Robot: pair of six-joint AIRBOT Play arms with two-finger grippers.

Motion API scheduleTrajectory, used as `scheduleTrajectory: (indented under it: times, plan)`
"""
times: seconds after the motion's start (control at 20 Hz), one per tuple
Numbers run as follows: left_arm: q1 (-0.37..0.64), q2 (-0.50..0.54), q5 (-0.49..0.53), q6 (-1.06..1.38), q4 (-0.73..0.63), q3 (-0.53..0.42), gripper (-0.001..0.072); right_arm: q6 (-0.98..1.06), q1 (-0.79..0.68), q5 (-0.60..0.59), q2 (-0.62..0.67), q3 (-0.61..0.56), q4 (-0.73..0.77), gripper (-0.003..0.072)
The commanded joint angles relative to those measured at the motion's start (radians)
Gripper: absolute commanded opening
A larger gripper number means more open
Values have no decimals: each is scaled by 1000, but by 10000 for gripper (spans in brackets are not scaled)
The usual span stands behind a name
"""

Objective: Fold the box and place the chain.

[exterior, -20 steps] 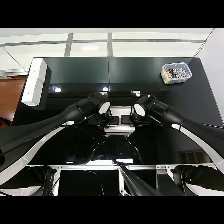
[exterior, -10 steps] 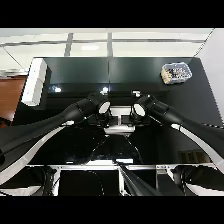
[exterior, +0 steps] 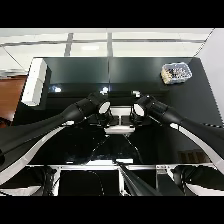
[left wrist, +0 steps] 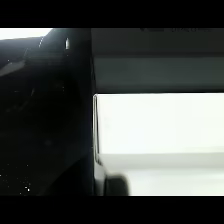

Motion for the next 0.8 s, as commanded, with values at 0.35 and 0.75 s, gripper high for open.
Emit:
scheduleTrajectory:
  times: [0.35,0.75]
  plan:
    - [1,-1,4,2,0,0,27,-180,-55,162,279,62,-85,316]
    - [1,-1,5,2,0,0,27,-220,-535,-208,212,90,-426,718]
